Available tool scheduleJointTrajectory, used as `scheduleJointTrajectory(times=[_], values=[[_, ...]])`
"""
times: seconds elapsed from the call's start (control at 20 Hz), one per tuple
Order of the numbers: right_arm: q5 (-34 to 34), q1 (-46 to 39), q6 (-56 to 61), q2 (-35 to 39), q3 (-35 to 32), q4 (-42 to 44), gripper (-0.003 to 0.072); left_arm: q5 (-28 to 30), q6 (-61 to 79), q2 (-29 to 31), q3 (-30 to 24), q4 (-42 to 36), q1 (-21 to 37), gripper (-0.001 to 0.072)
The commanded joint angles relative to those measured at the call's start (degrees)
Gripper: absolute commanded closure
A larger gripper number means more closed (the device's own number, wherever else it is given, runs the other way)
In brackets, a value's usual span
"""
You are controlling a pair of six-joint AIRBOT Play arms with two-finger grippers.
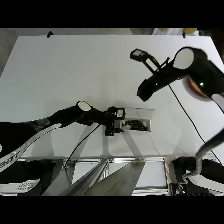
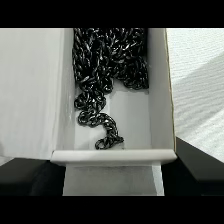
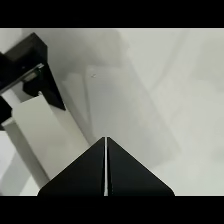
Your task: Fold the box and place the chain.
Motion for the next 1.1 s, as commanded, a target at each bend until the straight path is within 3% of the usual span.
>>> scheduleJointTrajectory(times=[0.0,0.1,0.2,0.5,0.65,0.75,1.05], values=[[-4.15,1.57,-8.13,0.83,-8.28,0.31,0.0667,0.02,0.0,-0.02,0.04,0.0,0.02,0.0477],[-4.66,2.12,-10.6,4.2,-12.94,2.08,0.0658,0.0,0.0,-0.02,0.04,0.0,0.02,0.0477],[-5.6,1.79,-13.07,8.28,-17.18,5.84,0.0447,0.0,0.0,-0.02,0.04,0.0,0.02,0.0477],[-5.86,1.25,-21.4,16.26,-26.36,10.08,0.0442,0.0,0.0,-0.02,0.04,0.0,0.02,0.0477],[-6.43,1.31,-22.38,19.15,-27.3,10.73,0.0439,0.02,0.0,-0.02,0.04,0.0,0.02,0.0477],[-6.69,1.31,-22.4,20.79,-27.32,10.56,0.0386,0.0,0.0,-0.02,0.04,0.0,0.02,0.0477],[-7.02,1.31,-22.38,21.92,-29.14,8.63,0.0385,0.02,0.0,-0.02,0.04,0.0,0.02,0.0477]])
